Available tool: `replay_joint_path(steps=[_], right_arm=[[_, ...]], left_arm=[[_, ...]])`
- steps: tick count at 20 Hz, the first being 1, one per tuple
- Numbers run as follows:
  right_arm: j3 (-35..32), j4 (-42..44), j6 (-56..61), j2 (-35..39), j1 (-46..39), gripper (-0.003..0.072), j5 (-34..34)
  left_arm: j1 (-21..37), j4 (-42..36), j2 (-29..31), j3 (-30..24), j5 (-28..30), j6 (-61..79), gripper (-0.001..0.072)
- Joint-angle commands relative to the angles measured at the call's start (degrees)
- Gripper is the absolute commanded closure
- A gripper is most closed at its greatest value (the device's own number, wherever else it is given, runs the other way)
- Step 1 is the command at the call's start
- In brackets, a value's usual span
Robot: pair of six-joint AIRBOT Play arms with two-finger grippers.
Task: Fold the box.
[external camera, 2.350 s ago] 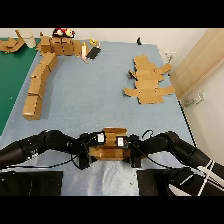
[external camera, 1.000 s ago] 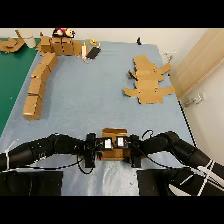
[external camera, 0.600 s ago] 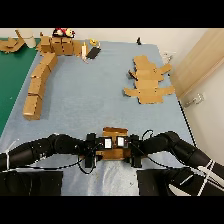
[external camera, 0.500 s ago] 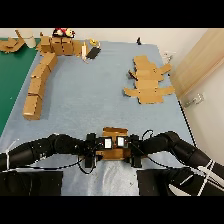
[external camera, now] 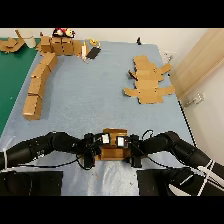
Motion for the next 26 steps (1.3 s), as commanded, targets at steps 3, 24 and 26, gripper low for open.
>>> replay_joint_path(steps=[3,24,26], right_arm=[[0.0,0.04,0.02,0.02,0.02,0.0229,0.02],[0.0,0.02,0.02,0.02,0.02,0.0229,0.02],[0.0,0.02,0.02,0.02,0.02,0.0229,0.02]], left_arm=[[6.12,6.05,6.45,-0.04,-5.31,-17.51,0.0699],[31.52,-7.87,16.63,-15.76,-19.43,-58.31,0.0699],[28.33,-9.99,13.92,-15.76,-17.2,-58.14,0.07]])
